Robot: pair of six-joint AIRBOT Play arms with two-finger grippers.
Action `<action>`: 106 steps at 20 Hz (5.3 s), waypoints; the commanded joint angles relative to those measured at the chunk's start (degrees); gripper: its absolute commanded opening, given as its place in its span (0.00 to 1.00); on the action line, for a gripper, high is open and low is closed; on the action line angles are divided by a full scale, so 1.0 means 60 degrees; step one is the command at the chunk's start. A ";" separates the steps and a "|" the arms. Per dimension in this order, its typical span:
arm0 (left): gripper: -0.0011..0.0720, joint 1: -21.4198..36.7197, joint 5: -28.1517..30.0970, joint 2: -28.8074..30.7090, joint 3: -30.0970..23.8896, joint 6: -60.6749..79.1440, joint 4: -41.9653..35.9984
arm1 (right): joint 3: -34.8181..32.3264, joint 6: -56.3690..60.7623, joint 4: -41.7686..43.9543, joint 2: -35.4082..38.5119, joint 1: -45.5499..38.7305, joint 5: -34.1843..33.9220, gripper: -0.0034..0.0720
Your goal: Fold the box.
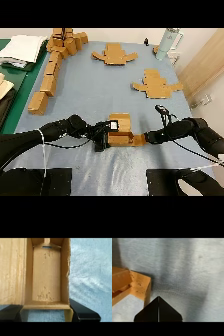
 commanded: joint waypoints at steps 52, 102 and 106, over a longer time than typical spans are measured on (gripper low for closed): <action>0.67 0.0000 0.0000 -0.0007 0.0004 0.0000 0.0004 | 0.2648 0.5260 -0.2222 -0.2565 0.4393 0.0634 0.75; 0.67 0.0000 0.0004 -0.0007 0.0004 0.0000 0.0004 | 0.4805 0.1756 -0.0284 -0.4080 -0.0073 -0.0987 0.04; 0.67 0.0000 0.0004 -0.0007 0.0004 0.0000 0.0004 | 0.4809 -0.3122 0.6222 -0.6433 -0.2280 -0.1719 0.04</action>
